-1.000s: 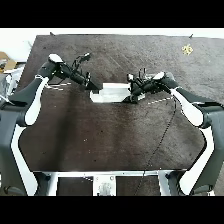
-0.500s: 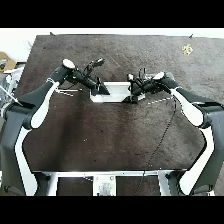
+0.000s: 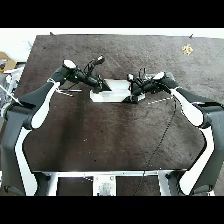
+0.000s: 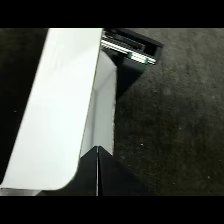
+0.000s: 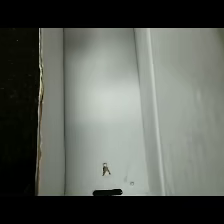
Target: Fold the box and place the chain.
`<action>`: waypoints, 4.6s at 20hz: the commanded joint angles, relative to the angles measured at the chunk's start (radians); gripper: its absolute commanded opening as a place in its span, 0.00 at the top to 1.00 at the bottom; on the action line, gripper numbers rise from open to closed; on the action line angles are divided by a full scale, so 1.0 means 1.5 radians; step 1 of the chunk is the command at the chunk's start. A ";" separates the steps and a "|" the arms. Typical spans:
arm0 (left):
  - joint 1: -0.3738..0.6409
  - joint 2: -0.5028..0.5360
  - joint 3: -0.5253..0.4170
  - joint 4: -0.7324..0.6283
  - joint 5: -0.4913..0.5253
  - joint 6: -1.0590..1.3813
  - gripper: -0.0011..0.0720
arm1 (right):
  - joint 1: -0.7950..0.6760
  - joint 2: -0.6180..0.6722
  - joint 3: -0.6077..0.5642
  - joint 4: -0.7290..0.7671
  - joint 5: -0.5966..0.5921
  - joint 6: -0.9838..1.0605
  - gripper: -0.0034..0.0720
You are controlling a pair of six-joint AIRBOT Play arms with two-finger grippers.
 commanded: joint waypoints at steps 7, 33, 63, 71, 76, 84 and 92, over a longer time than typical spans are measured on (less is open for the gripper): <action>0.000 0.001 -0.001 -0.001 0.135 -0.040 0.97 | 0.000 -0.001 0.000 0.000 0.000 0.000 0.37; -0.001 0.003 -0.004 0.123 0.204 -0.213 0.97 | 0.000 -0.001 0.000 0.000 0.001 0.000 0.37; 0.000 0.157 -0.024 0.275 -0.028 -0.016 0.08 | 0.000 -0.001 0.000 0.000 0.000 0.000 0.37; -0.030 0.146 -0.146 0.331 0.159 0.126 0.05 | 0.000 -0.001 0.000 0.000 0.000 0.000 0.37; -0.030 0.117 -0.146 0.300 0.185 0.159 0.05 | 0.000 -0.001 0.000 0.000 0.000 0.000 0.37; -0.030 0.097 -0.146 0.282 0.195 0.160 0.25 | 0.000 -0.001 0.000 0.000 0.000 0.000 0.37; -0.030 0.097 -0.146 0.278 0.204 0.159 0.55 | 0.000 -0.001 0.000 0.000 0.000 0.000 0.37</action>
